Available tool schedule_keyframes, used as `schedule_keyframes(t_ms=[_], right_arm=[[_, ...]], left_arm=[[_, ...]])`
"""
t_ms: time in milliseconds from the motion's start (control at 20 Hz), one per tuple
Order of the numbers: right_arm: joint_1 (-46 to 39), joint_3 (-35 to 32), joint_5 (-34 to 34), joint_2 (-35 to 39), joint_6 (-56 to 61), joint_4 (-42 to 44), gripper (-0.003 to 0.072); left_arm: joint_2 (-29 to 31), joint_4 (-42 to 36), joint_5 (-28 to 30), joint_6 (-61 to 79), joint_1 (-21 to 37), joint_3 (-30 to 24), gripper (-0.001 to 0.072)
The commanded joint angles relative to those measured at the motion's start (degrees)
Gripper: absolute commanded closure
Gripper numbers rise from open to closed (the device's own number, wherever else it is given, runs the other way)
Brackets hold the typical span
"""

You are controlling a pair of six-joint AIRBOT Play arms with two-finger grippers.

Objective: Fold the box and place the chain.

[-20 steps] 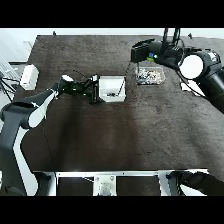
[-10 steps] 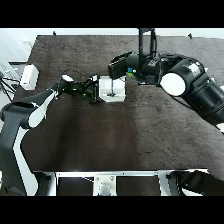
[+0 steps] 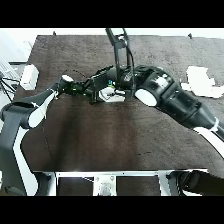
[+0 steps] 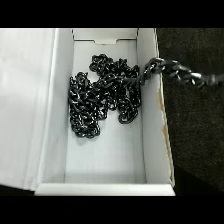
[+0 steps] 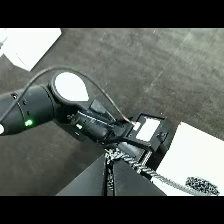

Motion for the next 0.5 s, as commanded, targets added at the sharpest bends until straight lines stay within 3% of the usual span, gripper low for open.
schedule_keyframes(t_ms=[0,450], right_arm=[[-0.55,0.0,-1.25,-2.14,1.44,-2.19,0.0676],[-8.33,0.0,-6.23,-2.36,1.46,-3.19,0.0676]], left_arm=[[0.02,0.02,0.0,0.0,0.02,0.0,0.0253],[0.02,0.02,0.02,0.0,0.02,0.0,0.0253]])
